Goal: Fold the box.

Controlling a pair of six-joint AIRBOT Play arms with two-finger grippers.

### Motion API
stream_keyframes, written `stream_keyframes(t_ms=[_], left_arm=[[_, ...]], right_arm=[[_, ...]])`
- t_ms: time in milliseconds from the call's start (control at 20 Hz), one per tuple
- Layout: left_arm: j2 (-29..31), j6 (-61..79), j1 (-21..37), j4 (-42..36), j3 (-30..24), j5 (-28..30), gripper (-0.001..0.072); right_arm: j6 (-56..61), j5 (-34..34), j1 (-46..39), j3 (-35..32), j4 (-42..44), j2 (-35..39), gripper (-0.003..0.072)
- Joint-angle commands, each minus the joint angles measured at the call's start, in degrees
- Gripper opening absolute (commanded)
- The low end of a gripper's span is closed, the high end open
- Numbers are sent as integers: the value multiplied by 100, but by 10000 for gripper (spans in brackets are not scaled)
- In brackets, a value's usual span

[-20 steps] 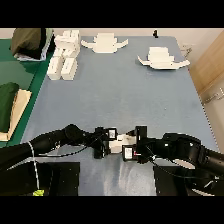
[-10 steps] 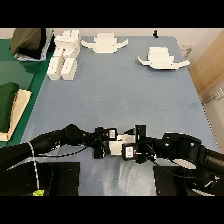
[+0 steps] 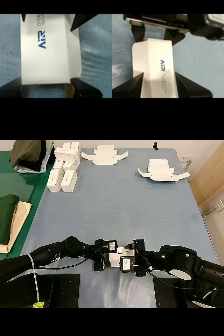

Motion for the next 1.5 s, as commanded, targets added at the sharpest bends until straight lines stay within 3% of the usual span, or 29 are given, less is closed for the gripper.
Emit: stream_keyframes(t_ms=[0, 450, 550, 1450], left_arm=[[0, -7, -2, -2, 2, 9, 513], [0, -7, -2, -2, 2, 9, 513], [0, -4, -2, -2, 2, 9, 513], [0, -4, -2, -2, 2, 9, 512]], right_arm=[[-20, 153, 4, -4, 92, -24, 579], [-17, 13, 4, 4, -227, -258, 571], [-15, -63, 4, 9, -501, -238, 502], [-15, -413, -2, 107, -898, 131, 501]])
